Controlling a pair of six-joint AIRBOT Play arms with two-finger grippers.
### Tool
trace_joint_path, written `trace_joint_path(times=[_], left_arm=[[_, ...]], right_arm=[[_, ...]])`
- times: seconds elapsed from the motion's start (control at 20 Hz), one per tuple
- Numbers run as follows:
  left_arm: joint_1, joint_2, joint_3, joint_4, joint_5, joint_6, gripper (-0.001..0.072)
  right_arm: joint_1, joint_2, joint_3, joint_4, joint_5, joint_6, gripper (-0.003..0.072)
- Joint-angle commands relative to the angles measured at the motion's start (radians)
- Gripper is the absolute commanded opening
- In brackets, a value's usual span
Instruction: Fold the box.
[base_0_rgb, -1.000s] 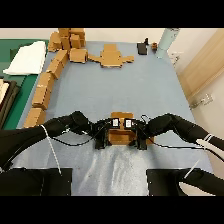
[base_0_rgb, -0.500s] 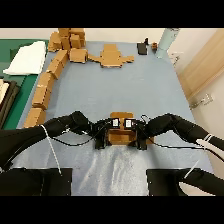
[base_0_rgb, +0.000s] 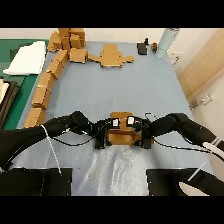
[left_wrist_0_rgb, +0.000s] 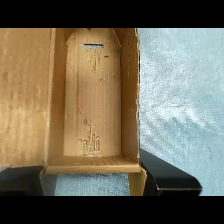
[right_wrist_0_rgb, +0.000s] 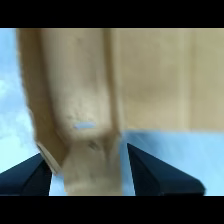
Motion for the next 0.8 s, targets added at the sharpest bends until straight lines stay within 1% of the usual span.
trace_joint_path(times=[0.0, 0.05, 0.1, 0.2, 0.35, 0.4, 0.5, 0.55, 0.6, 0.65, 0.7, 0.75], left_arm=[[0.000, -0.001, 0.001, 0.000, 0.001, 0.000, 0.0424], [0.000, -0.001, 0.000, 0.000, 0.001, 0.000, 0.0424], [0.000, 0.000, 0.001, 0.000, 0.000, 0.000, 0.0424], [0.000, -0.001, 0.001, 0.000, 0.001, 0.000, 0.0423], [0.000, -0.001, 0.000, 0.000, 0.001, 0.000, 0.0423], [0.000, -0.001, 0.000, 0.000, 0.000, 0.000, 0.0424], [0.000, -0.001, 0.001, 0.000, 0.001, 0.000, 0.0424], [0.000, -0.001, 0.001, 0.000, 0.000, 0.000, 0.0424], [0.000, 0.000, 0.000, 0.000, 0.001, 0.000, 0.0423], [0.000, -0.001, 0.001, 0.000, 0.000, 0.000, 0.0424], [0.000, 0.000, 0.001, 0.000, 0.000, 0.000, 0.0424], [0.000, -0.001, 0.000, 0.000, 0.000, 0.000, 0.0424]], right_arm=[[0.000, 0.127, 0.001, -0.117, -0.072, 0.235, 0.0708], [0.000, 0.167, 0.001, -0.090, -0.106, 0.270, 0.0706], [0.000, 0.207, 0.001, -0.053, -0.148, 0.346, 0.0704], [0.000, 0.279, 0.000, 0.011, -0.217, 0.592, 0.0700], [0.000, 0.344, -0.003, 0.068, -0.223, 0.821, 0.0681], [0.000, 0.350, -0.006, 0.071, -0.220, 0.871, 0.0672], [0.001, 0.344, -0.009, 0.099, -0.216, 0.897, 0.0671], [0.001, 0.336, -0.009, 0.125, -0.217, 0.912, 0.0613], [0.002, 0.325, -0.009, 0.160, -0.218, 0.970, 0.0423], [0.003, 0.313, -0.009, 0.192, -0.201, 1.032, 0.0203], [0.007, 0.298, -0.009, 0.207, -0.175, 1.091, 0.0078], [0.008, 0.283, -0.009, 0.209, -0.156, 1.128, 0.0078]])
